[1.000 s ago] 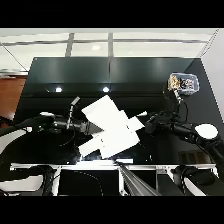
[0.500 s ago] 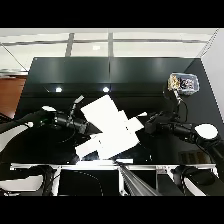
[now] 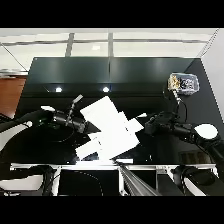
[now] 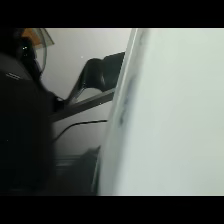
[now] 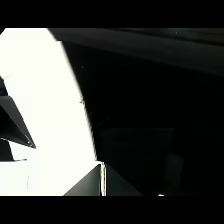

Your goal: Fold the box and place the chain.

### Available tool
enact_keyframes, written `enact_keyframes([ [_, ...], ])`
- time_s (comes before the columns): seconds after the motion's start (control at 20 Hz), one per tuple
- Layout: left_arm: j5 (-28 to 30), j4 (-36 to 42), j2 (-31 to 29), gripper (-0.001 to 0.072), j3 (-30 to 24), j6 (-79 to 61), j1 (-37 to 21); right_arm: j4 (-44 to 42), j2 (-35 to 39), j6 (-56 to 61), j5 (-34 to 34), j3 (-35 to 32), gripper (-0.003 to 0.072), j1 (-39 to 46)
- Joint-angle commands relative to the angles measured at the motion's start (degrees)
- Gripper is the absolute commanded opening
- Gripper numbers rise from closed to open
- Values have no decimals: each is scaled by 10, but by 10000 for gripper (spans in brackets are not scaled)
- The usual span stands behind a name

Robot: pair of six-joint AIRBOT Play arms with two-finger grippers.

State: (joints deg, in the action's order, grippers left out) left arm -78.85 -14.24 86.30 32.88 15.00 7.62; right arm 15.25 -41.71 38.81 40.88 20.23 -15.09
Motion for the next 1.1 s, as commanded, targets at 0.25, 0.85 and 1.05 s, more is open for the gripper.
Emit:
enact_keyframes([
  [0.25, -3, -5, -2, 26, 1, -32, -9, 35, 1, 75, 2, 5, 678, 3],
  [0.85, 312, -180, -227, 24, 1, -216, 149, 373, 1, 126, 219, 153, 678, 143],
  [1.05, 412, -198, -211, 27, 1, -225, 208, 386, 0, 20, 220, 148, 678, 142],
])
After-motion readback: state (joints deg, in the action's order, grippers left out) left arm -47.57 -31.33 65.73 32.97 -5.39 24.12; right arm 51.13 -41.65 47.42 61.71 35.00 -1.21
